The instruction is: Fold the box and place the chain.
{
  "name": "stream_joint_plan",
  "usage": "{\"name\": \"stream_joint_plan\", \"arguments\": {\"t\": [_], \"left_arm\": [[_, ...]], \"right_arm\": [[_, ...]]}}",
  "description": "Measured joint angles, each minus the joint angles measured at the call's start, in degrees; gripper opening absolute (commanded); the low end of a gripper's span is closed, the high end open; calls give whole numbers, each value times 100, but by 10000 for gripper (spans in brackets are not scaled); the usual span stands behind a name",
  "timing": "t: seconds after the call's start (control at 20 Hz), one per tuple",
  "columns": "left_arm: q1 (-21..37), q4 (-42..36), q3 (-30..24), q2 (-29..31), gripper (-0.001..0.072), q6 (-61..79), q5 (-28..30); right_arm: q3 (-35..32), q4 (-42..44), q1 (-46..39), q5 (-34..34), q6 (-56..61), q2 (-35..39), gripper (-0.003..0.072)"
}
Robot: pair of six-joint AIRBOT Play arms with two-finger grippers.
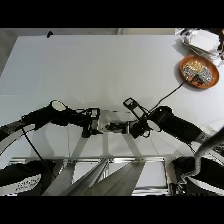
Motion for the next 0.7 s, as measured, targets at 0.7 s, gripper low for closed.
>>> {"name": "stream_joint_plan", "arguments": {"t": [0.7], "left_arm": [[0,0,2,-2,273,2,0]], "right_arm": [[-35,271,-2,245,48,-44,11]]}}
